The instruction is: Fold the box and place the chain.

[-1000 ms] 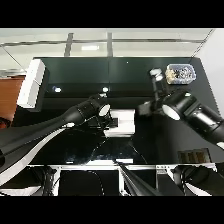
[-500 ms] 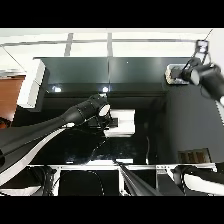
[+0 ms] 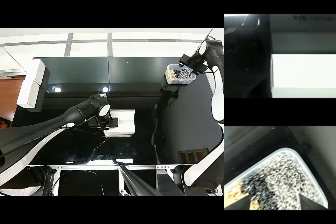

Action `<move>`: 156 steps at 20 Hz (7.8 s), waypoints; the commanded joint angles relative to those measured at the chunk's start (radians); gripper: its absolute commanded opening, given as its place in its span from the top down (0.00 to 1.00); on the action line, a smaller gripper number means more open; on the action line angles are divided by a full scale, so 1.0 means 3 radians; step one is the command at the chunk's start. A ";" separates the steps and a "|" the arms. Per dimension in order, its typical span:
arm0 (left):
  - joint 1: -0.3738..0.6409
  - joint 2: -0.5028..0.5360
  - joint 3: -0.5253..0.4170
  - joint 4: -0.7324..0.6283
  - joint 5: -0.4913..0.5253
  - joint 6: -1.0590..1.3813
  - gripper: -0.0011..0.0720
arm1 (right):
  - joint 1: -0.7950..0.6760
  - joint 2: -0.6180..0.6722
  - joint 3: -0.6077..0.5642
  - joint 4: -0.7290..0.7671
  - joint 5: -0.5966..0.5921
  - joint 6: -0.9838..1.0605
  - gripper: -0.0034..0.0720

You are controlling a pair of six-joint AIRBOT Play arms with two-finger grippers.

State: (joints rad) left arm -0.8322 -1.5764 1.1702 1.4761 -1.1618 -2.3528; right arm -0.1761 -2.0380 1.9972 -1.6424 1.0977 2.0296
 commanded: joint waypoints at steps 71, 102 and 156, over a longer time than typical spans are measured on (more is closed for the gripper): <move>-0.0001 -0.0001 0.0003 -0.0001 -0.0003 0.0000 0.95 | 0.1092 0.3283 0.0170 0.3012 0.0930 -0.1698 0.93; -0.0001 -0.0001 0.0003 -0.0001 0.0001 0.0000 0.95 | 0.1829 0.3157 -0.0548 0.2514 0.1516 -0.1612 0.93; 0.0490 0.1686 -0.0652 0.0673 -0.0448 0.0746 0.20 | 0.1273 0.3939 -0.4016 0.0904 0.0285 -0.1568 0.48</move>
State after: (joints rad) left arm -0.7925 -1.2171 1.1034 1.6669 -1.2945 -2.1727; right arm 0.2062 -0.8574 0.7971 -1.3792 1.2060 1.5597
